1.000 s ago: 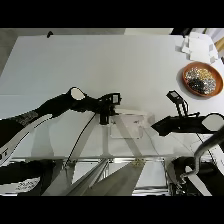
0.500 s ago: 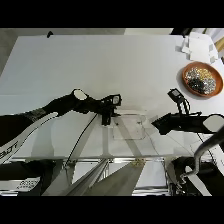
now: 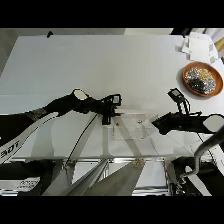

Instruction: Fold the box and place the chain.

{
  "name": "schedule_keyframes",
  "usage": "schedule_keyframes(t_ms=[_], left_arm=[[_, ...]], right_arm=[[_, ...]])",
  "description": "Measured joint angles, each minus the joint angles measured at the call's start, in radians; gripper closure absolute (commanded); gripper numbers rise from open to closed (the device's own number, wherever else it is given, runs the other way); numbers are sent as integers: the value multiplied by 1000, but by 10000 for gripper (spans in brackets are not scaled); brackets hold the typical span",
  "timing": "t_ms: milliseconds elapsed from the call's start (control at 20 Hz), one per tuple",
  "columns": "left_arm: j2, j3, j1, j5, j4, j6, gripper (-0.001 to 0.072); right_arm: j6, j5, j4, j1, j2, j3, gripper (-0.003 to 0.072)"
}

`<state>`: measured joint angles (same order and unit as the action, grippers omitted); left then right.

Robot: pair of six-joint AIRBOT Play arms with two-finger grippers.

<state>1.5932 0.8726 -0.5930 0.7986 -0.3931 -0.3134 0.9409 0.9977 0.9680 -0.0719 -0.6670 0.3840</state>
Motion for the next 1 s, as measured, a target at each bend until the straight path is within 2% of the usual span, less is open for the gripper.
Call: schedule_keyframes(t_ms=[100, 150, 200, 250, 450, 700, 850, 1000], left_arm=[[0, 0, 0, 0, 0, -1, 699], [0, 0, 0, -1, 0, -1, 699], [0, 0, 0, -1, 0, -1, 699], [0, 0, 0, -1, 0, -1, 699], [0, 0, 0, -1, 0, -1, 699], [0, 0, 0, -1, 0, -1, 699], [0, 0, 0, -1, 0, -1, 699], [0, 0, 0, -1, 0, -1, 699]], right_arm=[[0, 0, 0, 0, 0, 0, 417], [-2, 0, -5, 0, 0, 0, 549], [-12, 1, -20, 0, 0, 0, 644], [-32, 6, -44, 0, 1, 0, 676], [-198, 68, -158, 0, 8, 15, 676], [-476, 181, -204, -14, 29, 38, 677], [-607, 232, -148, -81, 41, 42, 677], [-628, 250, -3, -175, 45, 43, 676]])
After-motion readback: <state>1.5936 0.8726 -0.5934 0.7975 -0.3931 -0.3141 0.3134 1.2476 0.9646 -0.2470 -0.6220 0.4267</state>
